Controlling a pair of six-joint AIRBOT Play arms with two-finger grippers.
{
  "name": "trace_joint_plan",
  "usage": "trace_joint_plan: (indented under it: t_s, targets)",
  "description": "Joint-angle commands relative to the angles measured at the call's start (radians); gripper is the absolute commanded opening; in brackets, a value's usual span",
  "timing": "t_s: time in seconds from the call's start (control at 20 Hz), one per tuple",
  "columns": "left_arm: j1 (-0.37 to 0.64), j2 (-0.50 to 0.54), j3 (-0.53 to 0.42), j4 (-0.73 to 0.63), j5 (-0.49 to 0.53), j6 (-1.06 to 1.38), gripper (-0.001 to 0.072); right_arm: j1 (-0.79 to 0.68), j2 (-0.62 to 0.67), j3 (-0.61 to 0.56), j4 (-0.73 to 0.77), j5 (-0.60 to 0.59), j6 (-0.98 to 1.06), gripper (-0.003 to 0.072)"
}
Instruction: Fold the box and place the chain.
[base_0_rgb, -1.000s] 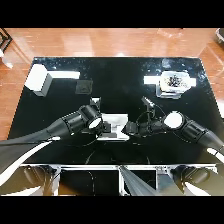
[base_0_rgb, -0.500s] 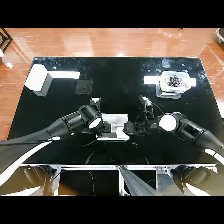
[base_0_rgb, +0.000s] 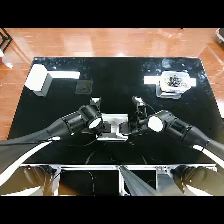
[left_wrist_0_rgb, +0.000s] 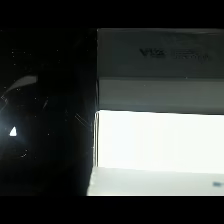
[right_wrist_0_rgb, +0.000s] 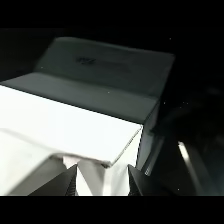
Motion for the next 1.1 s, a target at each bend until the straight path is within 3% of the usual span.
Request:
trace_joint_plan:
  t_s: [0.0, 0.3, 0.35, 0.4, 0.55, 0.6, 1.05]
  targets:
    - [-0.001, 0.0, 0.0, 0.0, 0.0, 0.0, 0.0017, 0.039, -0.039, 0.047, -0.119, 0.043, 0.116, 0.0355]
    - [-0.001, 0.0, 0.0, 0.001, 0.002, 0.0, 0.0018, 0.116, -0.112, 0.148, -0.32, 0.184, 0.305, 0.0354]
    - [-0.001, 0.0, 0.0, 0.001, 0.002, 0.0, 0.0018, 0.119, -0.117, 0.148, -0.319, 0.184, 0.327, 0.0351]
    - [-0.001, 0.0, 0.0, 0.001, 0.002, 0.0, 0.0018, 0.119, -0.123, 0.148, -0.316, 0.188, 0.333, 0.0298]
    - [-0.001, 0.0, 0.0, 0.001, 0.001, 0.0, 0.0018, 0.119, -0.143, 0.156, -0.316, 0.206, 0.341, 0.0292]
    - [-0.001, 0.0, 0.0, 0.001, 0.001, 0.0, 0.0018, 0.119, -0.144, 0.157, -0.317, 0.203, 0.341, 0.0231]
    - [-0.001, 0.0, 0.0, 0.001, 0.001, 0.0, 0.0018, 0.116, -0.175, 0.162, -0.337, 0.169, 0.368, 0.023]
